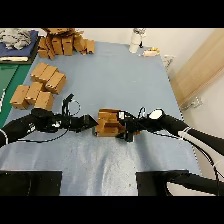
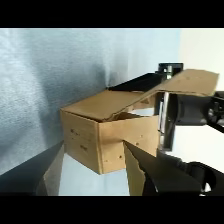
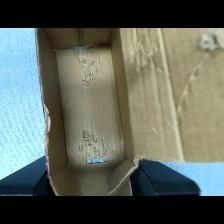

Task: Fold the box.

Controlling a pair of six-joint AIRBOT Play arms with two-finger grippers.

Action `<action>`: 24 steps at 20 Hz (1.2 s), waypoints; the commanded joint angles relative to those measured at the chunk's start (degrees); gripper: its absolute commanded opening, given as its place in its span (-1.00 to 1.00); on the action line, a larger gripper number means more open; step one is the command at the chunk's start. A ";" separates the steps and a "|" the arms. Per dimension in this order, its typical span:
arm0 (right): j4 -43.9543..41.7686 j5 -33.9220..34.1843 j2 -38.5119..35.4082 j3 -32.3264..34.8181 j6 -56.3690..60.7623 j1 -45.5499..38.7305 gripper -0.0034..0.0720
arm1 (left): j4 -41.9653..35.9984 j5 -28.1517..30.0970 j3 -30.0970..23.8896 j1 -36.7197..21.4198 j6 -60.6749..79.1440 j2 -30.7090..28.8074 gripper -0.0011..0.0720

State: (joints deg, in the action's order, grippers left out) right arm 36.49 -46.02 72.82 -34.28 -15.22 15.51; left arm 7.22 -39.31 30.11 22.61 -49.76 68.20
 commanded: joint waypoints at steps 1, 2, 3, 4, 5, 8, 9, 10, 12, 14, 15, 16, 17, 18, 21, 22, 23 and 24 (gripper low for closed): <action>0.00 0.00 -0.02 -0.04 0.09 -0.04 0.61 | 13.20 4.22 2.67 3.21 -12.39 0.02 0.47; 0.02 0.00 -0.02 -0.04 0.24 -0.04 0.61 | 19.10 4.63 4.61 5.29 -16.90 0.02 0.47; 0.02 0.00 -0.02 -0.04 0.24 -0.02 0.61 | 25.29 5.03 6.80 7.61 -22.32 0.02 0.47; 0.02 0.00 -0.02 -0.04 0.24 -0.04 0.61 | 31.47 5.44 8.76 9.66 -28.35 0.02 0.48; 0.02 0.00 -0.02 -0.04 0.26 -0.02 0.61 | 37.18 5.51 10.14 11.15 -34.14 0.02 0.48; 0.04 0.00 -0.02 -0.04 0.26 -0.02 0.61 | 51.43 3.32 12.59 13.20 -47.65 0.02 0.47; 0.13 0.00 -0.02 -0.04 0.26 -0.04 0.61 | 53.81 2.27 13.35 13.51 -49.75 0.02 0.47; 0.22 0.00 -0.02 -0.02 0.26 -0.04 0.61 | 54.82 1.79 14.01 13.81 -51.39 0.02 0.47; 0.22 0.00 -0.02 -0.02 0.28 -0.02 0.61 | 55.87 1.88 15.43 15.02 -52.78 0.02 0.48; 0.22 0.00 -0.02 -0.02 0.31 -0.02 0.61 | 56.50 1.86 16.81 16.52 -54.14 0.04 0.47; 0.22 0.00 -0.02 -0.02 0.31 -0.04 0.61 | 57.48 1.77 17.16 17.14 -55.80 0.04 0.47; 0.22 0.00 -0.02 -0.02 0.31 -0.04 0.61 | 58.66 1.42 17.20 17.75 -57.44 0.04 0.47; 0.22 0.02 -0.02 -0.04 0.31 -0.04 0.61 | 59.87 0.96 17.20 18.38 -58.73 0.11 0.47; 0.22 0.02 -0.02 -0.02 0.31 -0.04 0.61 | 60.89 0.74 17.20 19.26 -60.35 0.24 0.47; 0.22 0.02 -0.02 -0.02 0.31 -0.04 0.61 | 61.18 1.25 17.70 21.97 -62.69 1.14 0.47; 0.22 0.02 -0.02 -0.02 0.31 -0.04 0.61 | 61.18 1.16 18.36 22.95 -62.86 1.88 0.47; 0.22 0.02 -0.02 -0.02 0.31 -0.04 0.61 | 61.26 1.20 19.17 23.96 -63.36 2.78 0.47; 0.22 0.02 -0.02 -0.02 0.35 -0.04 0.61 | 62.31 1.05 20.28 25.05 -64.50 3.89 0.47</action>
